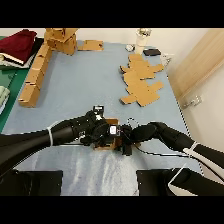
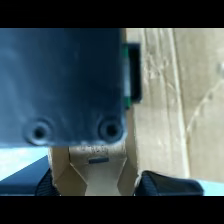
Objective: Fold the box.
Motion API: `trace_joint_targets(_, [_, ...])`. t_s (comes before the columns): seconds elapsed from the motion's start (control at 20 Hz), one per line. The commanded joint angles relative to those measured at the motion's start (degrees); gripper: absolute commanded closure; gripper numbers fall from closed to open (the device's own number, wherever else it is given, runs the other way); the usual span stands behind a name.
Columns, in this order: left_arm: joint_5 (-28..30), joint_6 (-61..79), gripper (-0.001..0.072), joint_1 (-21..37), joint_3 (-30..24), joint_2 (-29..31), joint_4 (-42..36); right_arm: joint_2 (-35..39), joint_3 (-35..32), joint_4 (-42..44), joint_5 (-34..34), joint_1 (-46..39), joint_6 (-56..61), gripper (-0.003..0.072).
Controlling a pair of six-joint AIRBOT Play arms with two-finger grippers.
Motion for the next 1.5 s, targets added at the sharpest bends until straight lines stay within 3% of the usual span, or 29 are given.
trace_joint_targets(0.0, [-2.49,-0.04,0.0112,0.72,0.42,2.56,1.2,0.0,0.0,-0.04,-0.04,-0.02,0.07,0.0128])
trace_joint_targets(0.3, [-10.47,1.33,0.0131,2.58,0.42,6.6,1.6,0.0,0.0,-0.04,-0.04,-0.02,0.07,0.0129])
trace_joint_targets(0.55, [-11.78,3.91,0.0133,4.17,0.44,10.54,0.15,0.0,0.0,-0.04,-0.04,-0.02,0.07,0.0129])
trace_joint_targets(0.6, [-12.72,5.57,0.0285,4.48,0.42,11.54,0.15,0.0,0.0,-0.04,-0.07,-0.02,0.07,0.0129])
trace_joint_targets(0.65, [-14.36,8.39,0.057,4.98,0.42,12.33,0.22,0.0,0.0,-0.04,-0.04,-0.02,0.07,0.0128])
trace_joint_targets(0.7, [-16.5,11.65,0.0699,5.49,0.31,12.83,0.57,0.0,0.0,-0.04,-0.04,-0.02,0.07,0.0129])
trace_joint_targets(0.8, [-19.56,17.75,0.0699,7.23,-0.9,13.51,1.99,0.0,0.0,-0.04,-0.04,-0.02,0.07,0.0129])
trace_joint_targets(0.95, [-13.57,32.54,0.07,13.14,-7.21,15.47,-0.68,0.0,0.0,-0.04,-0.04,-0.02,0.07,0.0129])
trace_joint_targets(1.05, [-7.5,48.13,0.07,22.12,-13.29,16.65,-8.28,0.0,0.0,-0.04,-0.04,-0.02,0.07,0.0129])
trace_joint_targets(1.15, [-5.07,70.58,0.07,35.65,-18.64,16.17,-22.05,0.0,0.0,-0.04,-0.04,-0.02,0.07,0.0129])
trace_joint_targets(1.3, [-10.54,111.01,0.0699,53.79,-22.4,13.77,-46.8,0.0,0.0,-0.04,-0.04,-0.02,0.07,0.0129])
trace_joint_targets(1.45, [-10.78,137.04,0.07,58.03,-22.38,13.31,-56.48,0.0,0.0,-0.04,-0.04,-0.02,0.07,0.0129])
